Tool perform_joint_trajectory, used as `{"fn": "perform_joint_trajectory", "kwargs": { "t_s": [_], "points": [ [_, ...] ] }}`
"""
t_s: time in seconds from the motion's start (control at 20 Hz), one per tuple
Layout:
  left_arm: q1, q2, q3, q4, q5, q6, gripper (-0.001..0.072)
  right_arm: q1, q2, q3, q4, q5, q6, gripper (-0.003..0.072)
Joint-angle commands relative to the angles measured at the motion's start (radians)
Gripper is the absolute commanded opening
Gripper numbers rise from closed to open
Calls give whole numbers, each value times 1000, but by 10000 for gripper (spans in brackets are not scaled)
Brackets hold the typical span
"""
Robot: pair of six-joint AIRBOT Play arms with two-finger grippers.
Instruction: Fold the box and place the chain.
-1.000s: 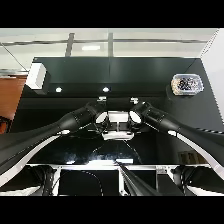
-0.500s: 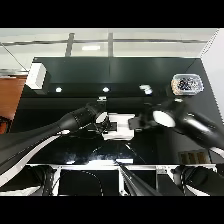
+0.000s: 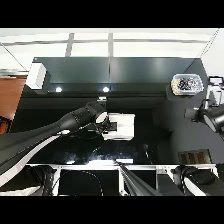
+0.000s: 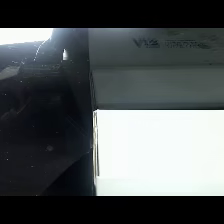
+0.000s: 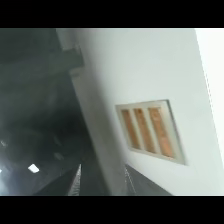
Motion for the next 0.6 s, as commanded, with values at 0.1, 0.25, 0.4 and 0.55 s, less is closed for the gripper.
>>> {"fn": "perform_joint_trajectory", "kwargs": {
  "t_s": [0.1, 0.25, 0.4, 0.55],
  "points": [
    [2, 0, 0, 2, 5, 0, 29, -369, -209, 56, 454, -508, -294, 639],
    [3, 0, 0, 5, 4, 0, 29, -453, -464, 345, 702, -444, -505, 638],
    [5, 0, 0, 4, 4, 0, 29, -498, -711, 674, 779, -245, -457, 637],
    [5, 0, 0, 4, 4, 0, 29, -502, -896, 904, 767, -124, -438, 635]
  ]
}}
